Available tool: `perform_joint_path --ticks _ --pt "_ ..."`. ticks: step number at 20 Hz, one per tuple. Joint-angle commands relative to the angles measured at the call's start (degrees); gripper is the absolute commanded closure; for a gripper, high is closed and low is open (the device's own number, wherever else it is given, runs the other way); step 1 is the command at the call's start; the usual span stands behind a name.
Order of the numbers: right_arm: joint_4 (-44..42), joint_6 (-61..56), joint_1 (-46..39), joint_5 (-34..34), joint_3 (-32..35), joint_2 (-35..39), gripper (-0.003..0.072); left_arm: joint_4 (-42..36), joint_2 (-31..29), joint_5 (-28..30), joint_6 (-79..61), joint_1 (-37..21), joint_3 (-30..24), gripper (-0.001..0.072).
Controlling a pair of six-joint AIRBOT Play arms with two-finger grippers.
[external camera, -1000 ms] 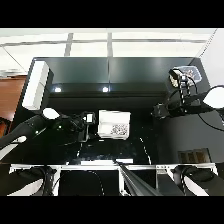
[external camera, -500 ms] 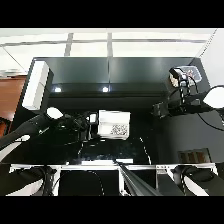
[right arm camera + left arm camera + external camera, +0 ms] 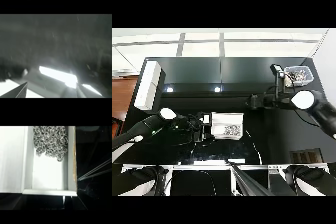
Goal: Fold the box and place the chain.
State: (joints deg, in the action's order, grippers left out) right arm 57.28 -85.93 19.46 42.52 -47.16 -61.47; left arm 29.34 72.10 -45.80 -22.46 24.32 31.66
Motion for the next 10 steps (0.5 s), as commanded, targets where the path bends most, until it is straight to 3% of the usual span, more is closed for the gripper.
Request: perform_joint_path --ticks 1,6,10 --pt "-7.67 8.83 1.75 -6.6 0.17 -7.26 0.0006 0.15 0.04 0.31 -0.02 0.04 0.04 0.0329" --pt "-7.52 41.0 2.69 9.9 -2.16 -7.21 0.0006 0.15 0.04 0.28 -0.02 0.04 0.04 0.0329" --pt "-7.74 56.02 3.13 18.43 -4.81 -6.25 0.0006 0.15 0.04 0.28 -0.04 0.04 0.04 0.0329"
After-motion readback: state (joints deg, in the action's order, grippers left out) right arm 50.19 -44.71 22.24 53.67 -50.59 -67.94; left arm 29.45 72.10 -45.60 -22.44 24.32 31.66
